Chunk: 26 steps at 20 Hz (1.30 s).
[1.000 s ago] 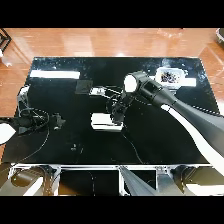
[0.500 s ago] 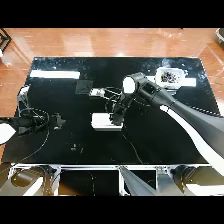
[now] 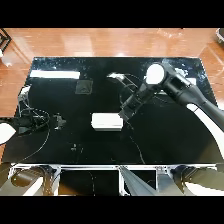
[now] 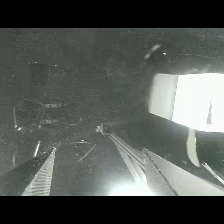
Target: Fold the box and place the chain.
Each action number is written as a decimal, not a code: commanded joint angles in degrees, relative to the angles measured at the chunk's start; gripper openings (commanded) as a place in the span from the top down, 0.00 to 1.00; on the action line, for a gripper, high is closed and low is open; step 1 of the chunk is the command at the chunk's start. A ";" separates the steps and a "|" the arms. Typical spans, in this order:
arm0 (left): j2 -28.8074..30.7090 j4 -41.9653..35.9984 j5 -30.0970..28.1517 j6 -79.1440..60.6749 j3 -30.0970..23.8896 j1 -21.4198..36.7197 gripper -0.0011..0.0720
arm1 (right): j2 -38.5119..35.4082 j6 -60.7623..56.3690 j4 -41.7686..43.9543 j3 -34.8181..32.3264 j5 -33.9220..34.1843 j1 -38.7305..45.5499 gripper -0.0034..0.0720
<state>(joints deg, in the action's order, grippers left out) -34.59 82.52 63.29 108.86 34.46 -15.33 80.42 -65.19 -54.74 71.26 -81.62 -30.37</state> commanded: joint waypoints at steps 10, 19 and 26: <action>-5.05 -4.70 -2.38 -4.59 -0.02 -0.02 0.11 | 1.70 -5.35 32.70 -19.37 27.17 2.14 0.93; -5.05 -6.73 -3.21 -5.62 -0.02 -0.02 0.11 | 1.84 -8.72 24.76 -19.39 25.40 2.16 0.93; -5.05 -6.99 -5.03 -5.62 -0.02 -0.02 0.11 | 3.21 -10.05 21.70 -19.43 28.39 2.03 0.93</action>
<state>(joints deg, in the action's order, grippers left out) -39.59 75.59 59.31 103.24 34.46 -15.33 82.94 -74.81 -31.53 51.88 -54.96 -28.29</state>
